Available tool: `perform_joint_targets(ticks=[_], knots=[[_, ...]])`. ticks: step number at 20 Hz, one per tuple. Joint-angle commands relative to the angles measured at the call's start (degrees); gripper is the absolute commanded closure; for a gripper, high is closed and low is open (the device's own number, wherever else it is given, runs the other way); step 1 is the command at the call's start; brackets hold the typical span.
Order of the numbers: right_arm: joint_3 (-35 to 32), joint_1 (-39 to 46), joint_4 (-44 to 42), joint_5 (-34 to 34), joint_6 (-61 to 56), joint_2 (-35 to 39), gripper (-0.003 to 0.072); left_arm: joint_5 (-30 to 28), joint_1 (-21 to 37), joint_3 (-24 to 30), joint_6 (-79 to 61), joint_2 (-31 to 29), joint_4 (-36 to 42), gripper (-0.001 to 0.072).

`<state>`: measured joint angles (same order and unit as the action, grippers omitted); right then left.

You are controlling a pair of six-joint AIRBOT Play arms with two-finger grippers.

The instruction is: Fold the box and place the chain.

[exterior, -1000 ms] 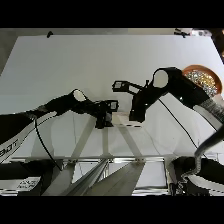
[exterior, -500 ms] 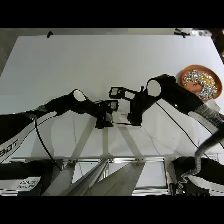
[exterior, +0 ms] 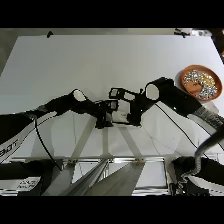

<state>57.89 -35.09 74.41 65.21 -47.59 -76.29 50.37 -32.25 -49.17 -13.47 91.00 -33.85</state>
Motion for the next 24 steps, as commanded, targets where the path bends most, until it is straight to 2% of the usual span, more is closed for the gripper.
perform_joint_targets(ticks=[1, 21, 24], knots=[[-0.9, -1.3, -0.2, 0.0, -0.7, 0.0, 0.0287, 0.0, 0.0, 0.0, 0.0, 0.0, 0.0, 0.0455], [-4.0, -2.1, 1.9, -0.4, -3.6, 0.0, 0.028, 0.0, 0.0, 0.0, 0.0, 0.0, 0.0, 0.0455], [-4.0, -2.1, 1.9, -2.1, -3.6, 2.2, 0.0262, 0.0, 0.0, 0.0, 0.0, 0.0, 0.0, 0.0455]])
